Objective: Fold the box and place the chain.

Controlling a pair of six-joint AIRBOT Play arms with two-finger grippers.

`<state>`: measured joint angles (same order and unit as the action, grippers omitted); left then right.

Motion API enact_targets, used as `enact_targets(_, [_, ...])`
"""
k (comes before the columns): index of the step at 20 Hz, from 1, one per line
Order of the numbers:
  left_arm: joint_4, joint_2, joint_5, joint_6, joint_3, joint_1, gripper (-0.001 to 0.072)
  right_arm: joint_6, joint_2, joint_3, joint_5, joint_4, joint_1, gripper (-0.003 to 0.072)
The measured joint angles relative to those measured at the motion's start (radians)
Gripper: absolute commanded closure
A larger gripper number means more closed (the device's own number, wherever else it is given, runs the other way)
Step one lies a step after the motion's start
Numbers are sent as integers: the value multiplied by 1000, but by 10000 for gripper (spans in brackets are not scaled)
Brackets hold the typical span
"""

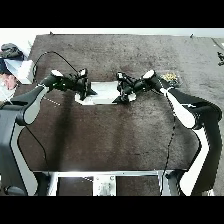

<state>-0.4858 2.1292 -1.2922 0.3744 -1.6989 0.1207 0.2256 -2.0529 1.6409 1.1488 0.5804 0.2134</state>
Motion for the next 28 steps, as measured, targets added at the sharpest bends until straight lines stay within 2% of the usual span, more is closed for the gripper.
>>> enact_targets(17, [0, 0, 0, 0, 0, 0, 699, 21, -30, 4, 6, -26, 1, 25])
enact_targets(19, [0, 0, 0, 0, 0, 0, 699, 22, -31, 4, 6, -27, 1, 84])
enact_targets(24, [0, 0, 0, 0, 0, 0, 699, 22, -34, 4, 10, -26, 1, 80])
enact_targets(25, [0, 0, 0, 0, 0, 0, 699, 22, -34, 4, 5, -25, 1, 18])
enact_targets(28, [0, 0, 0, 0, 0, 0, 699, 22, -34, 4, -1, -21, 1, 22])
